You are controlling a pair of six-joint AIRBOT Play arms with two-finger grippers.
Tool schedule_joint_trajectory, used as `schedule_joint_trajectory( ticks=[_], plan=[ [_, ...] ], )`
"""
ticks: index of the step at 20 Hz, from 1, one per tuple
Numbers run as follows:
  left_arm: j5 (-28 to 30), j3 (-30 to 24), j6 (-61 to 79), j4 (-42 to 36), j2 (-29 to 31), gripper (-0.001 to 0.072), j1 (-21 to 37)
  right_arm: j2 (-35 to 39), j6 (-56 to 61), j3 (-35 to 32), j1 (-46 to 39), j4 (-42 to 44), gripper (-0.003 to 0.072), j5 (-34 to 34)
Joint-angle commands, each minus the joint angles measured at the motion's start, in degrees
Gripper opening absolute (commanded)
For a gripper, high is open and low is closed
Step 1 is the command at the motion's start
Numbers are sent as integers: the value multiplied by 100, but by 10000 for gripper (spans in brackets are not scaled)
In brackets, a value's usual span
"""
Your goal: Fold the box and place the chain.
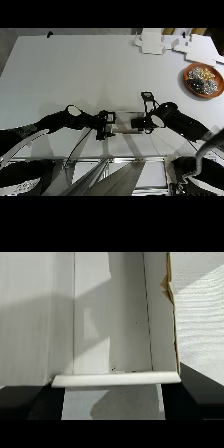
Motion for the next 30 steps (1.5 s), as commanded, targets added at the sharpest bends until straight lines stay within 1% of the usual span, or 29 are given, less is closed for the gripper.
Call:
schedule_joint_trajectory(
  ticks=[1,2,4,6,7,8,9,11,14,16,18,21,23,27,30],
  plan=[
    [0,0,-4,-2,2,207,2,535,-804,90,7,-83,257,402],
    [0,0,-4,-2,2,207,2,750,-1110,195,-13,-92,295,634],
    [2,0,-4,-2,2,207,2,1106,-1792,658,-210,-107,299,1200],
    [2,0,-4,-2,2,207,2,1237,-2485,1462,-686,-293,287,1735],
    [0,0,-4,-4,2,207,2,1235,-2774,1923,-1034,-433,259,1840],
    [2,0,-4,-2,2,207,2,1231,-3053,2308,-1410,-538,230,1779],
    [0,0,-4,-2,2,207,2,1231,-3298,2673,-1856,-595,219,1663],
    [2,0,-4,-2,2,207,2,1231,-3521,3182,-2741,-588,219,1515],
    [0,0,-4,-2,2,207,2,1132,-4028,3274,-3893,-568,219,1073],
    [2,0,-4,-2,2,207,2,848,-4166,3274,-4463,-566,220,868],
    [2,0,-4,-2,2,207,2,444,-4162,3274,-4907,-542,221,400],
    [2,0,-4,-2,2,207,2,-131,-4164,3270,-5278,-509,220,-350],
    [0,0,-4,-2,2,207,2,-518,-4164,3268,-5495,-511,221,-634],
    [0,0,-4,-2,2,207,2,-1322,-4168,3268,-5932,-612,221,-977],
    [0,0,-4,-2,2,207,2,-1878,-4166,3268,-6247,-590,220,-1034]
  ],
)
